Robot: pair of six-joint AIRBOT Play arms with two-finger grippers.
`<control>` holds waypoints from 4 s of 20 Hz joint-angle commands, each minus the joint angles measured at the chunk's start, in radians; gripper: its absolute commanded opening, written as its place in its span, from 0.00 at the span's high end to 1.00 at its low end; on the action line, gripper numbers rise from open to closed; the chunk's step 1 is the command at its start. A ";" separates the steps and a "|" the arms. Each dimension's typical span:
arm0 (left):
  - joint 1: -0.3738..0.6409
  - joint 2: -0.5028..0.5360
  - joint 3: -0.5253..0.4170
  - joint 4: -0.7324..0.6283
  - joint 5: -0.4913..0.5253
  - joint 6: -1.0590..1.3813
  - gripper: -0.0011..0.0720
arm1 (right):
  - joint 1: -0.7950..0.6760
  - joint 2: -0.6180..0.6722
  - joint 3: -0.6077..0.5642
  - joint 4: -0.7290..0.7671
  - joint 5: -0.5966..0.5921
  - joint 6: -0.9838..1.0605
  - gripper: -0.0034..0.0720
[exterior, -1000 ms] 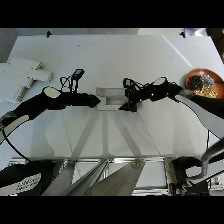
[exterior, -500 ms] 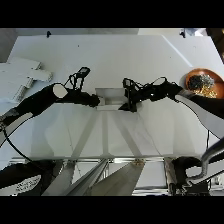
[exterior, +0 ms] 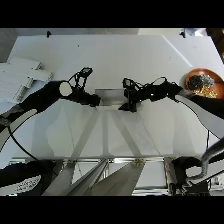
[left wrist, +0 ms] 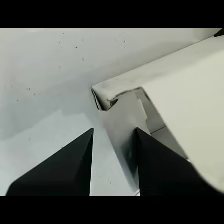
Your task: Fold the box and place the chain.
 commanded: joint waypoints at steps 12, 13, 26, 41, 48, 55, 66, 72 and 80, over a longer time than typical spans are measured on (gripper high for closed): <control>-0.119 -0.128 0.170 0.229 -0.201 -0.283 0.70 | 0.000 0.000 0.000 -0.001 0.000 0.000 0.27; -0.125 -0.135 0.171 0.229 -0.200 -0.295 0.70 | 0.000 0.000 0.000 -0.001 0.000 0.000 0.27; -0.134 -0.154 0.179 0.279 -0.210 -0.498 0.90 | 0.000 0.000 0.000 -0.001 0.000 0.001 0.27; -0.131 -0.146 0.179 0.245 -0.209 -0.479 0.50 | 0.000 0.000 0.000 0.000 0.000 0.000 0.27; -0.008 -0.026 0.179 0.103 -0.235 -0.294 0.50 | 0.000 0.000 0.000 -0.001 0.000 0.001 0.27; 0.276 0.018 0.159 -0.261 -0.415 0.396 0.50 | 0.000 0.000 0.000 -0.001 0.000 0.001 0.27; 0.414 -0.021 -0.153 -0.673 -0.267 1.908 0.06 | 0.000 0.000 0.000 -0.001 0.000 0.000 0.27; 0.377 -0.108 -0.153 -0.716 -0.279 2.055 0.03 | 0.000 0.000 0.000 -0.001 0.000 0.000 0.27; 0.376 -0.199 -0.050 -0.753 -0.351 2.053 0.03 | 0.000 0.000 0.000 -0.001 0.000 0.000 0.27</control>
